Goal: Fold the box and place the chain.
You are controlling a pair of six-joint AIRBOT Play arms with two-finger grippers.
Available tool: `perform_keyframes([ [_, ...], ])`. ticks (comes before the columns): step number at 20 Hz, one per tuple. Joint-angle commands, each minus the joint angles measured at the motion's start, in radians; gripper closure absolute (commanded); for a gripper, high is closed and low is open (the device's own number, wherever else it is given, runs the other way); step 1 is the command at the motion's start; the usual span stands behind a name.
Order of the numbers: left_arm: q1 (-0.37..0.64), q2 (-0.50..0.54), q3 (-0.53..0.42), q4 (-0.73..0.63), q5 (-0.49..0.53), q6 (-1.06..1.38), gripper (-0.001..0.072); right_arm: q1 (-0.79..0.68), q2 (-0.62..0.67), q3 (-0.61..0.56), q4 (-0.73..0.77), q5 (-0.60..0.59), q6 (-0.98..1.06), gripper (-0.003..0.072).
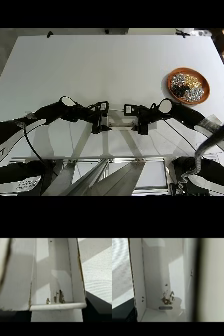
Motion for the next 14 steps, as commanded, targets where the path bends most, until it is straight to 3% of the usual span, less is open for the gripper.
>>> perform_keyframes([
  [1,-0.001,0.000,-0.001,0.000,-0.001,0.000,0.0500,0.000,0.002,0.000,-0.029,0.028,0.002,0.0268],
  [3,-0.001,0.000,-0.001,0.000,-0.001,0.000,0.0500,-0.001,0.017,0.001,-0.092,0.060,0.074,-0.0024],
  [7,-0.001,0.000,-0.001,0.000,-0.001,0.000,0.0500,-0.001,0.084,0.001,-0.273,0.185,0.234,-0.0020],
  [14,-0.001,0.000,-0.001,0.000,-0.002,0.000,0.0500,-0.121,0.261,0.001,-0.250,0.257,0.290,-0.0015],
])
